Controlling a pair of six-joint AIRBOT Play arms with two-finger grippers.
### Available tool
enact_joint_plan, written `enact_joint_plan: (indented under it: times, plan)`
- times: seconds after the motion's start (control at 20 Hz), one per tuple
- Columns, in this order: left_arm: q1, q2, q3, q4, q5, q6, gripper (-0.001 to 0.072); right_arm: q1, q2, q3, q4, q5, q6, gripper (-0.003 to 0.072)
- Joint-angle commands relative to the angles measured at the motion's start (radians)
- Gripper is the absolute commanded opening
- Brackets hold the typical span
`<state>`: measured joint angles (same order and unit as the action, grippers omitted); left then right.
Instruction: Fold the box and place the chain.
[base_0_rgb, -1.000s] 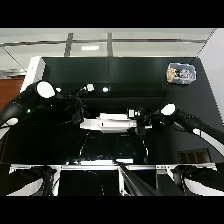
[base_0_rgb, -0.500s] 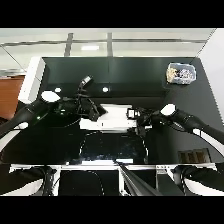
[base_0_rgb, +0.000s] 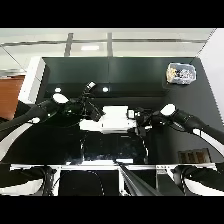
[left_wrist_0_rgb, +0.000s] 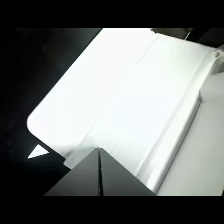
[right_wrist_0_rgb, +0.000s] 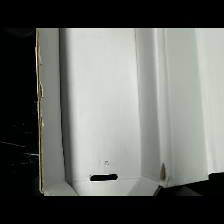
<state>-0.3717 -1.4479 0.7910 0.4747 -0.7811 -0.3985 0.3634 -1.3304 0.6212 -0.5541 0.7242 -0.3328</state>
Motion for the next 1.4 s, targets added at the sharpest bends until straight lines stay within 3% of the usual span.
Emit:
enact_joint_plan:
  times: [0.0,0.2,0.3,0.4,0.55,0.6,0.7,0.8,1.0,1.35]
  plan:
    - [0.016,-0.006,0.024,0.052,-0.07,-0.025,0.0025,0.0,-0.001,0.0,0.003,-0.002,0.002,0.0486]
    - [0.082,0.14,0.035,0.093,-0.089,-0.033,0.0024,0.0,-0.001,0.0,0.003,-0.002,0.002,0.0486]
    - [0.159,0.238,-0.01,0.106,-0.086,-0.033,0.0025,0.0,-0.001,0.0,0.003,-0.002,0.001,0.0487]
    - [0.262,0.319,-0.108,0.028,-0.098,-0.003,0.0026,0.0,-0.001,0.0,0.003,-0.002,0.001,0.0487]
    - [0.306,0.351,-0.224,0.016,-0.337,0.275,0.0032,0.0,-0.001,0.0,0.003,-0.002,0.001,0.0486]
    - [0.293,0.347,-0.244,0.016,-0.374,0.346,0.0139,0.0,-0.001,0.0,0.003,-0.002,0.002,0.0486]
    - [0.232,0.341,-0.266,0.019,-0.304,0.488,0.0708,0.0,-0.001,0.0,0.002,-0.002,0.001,0.0486]
    - [0.157,0.328,-0.259,0.082,-0.187,0.534,0.0708,0.0,-0.001,0.0,0.003,-0.002,0.001,0.0486]
    - [-0.014,0.293,-0.232,0.342,0.033,0.547,0.0708,0.0,-0.001,0.0,0.003,-0.002,0.001,0.0487]
    - [-0.065,0.29,-0.222,0.32,0.113,0.518,0.0706,0.0,-0.001,0.0,0.003,-0.002,0.001,0.0486]
